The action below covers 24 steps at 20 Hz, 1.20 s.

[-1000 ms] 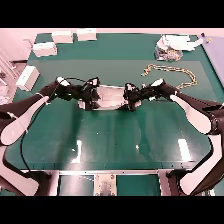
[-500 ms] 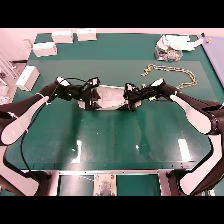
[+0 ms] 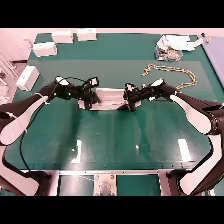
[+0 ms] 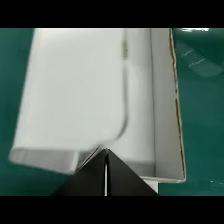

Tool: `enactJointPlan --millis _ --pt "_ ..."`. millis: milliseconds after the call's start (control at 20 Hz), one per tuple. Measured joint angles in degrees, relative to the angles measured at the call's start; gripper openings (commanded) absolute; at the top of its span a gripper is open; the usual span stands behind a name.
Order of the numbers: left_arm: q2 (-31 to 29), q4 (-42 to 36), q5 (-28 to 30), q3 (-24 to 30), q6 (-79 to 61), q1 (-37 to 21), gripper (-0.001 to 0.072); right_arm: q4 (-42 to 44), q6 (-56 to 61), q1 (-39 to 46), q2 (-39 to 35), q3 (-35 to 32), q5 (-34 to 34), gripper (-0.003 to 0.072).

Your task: Fold the box and place the chain.

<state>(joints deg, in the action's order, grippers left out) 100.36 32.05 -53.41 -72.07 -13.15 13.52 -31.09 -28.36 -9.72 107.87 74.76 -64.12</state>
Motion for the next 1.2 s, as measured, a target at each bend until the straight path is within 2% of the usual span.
enactJointPlan --millis 200,500,900,1000,1200 --pt "0.00 -0.26 -2.45 -0.04 -0.48 -3.72 0.0019 0.00 0.00 0.00 0.00 0.00 0.00 0.0478" --pt "-0.02 -6.05 -3.91 -0.24 -0.22 -10.43 0.0019 0.00 0.00 0.00 0.00 0.00 0.00 0.0479" --pt "-1.99 -9.14 -6.97 -0.24 16.26 -15.10 0.0017 0.02 0.02 0.00 0.00 0.00 0.00 0.0478" --pt "-3.76 -7.04 -7.08 -0.24 22.49 -15.41 0.0018 0.02 0.02 0.00 0.00 0.00 0.00 0.0478" --pt "-6.27 2.12 -7.54 -0.24 37.75 -15.72 0.0017 0.00 0.02 0.00 0.00 0.00 0.00 0.0479"
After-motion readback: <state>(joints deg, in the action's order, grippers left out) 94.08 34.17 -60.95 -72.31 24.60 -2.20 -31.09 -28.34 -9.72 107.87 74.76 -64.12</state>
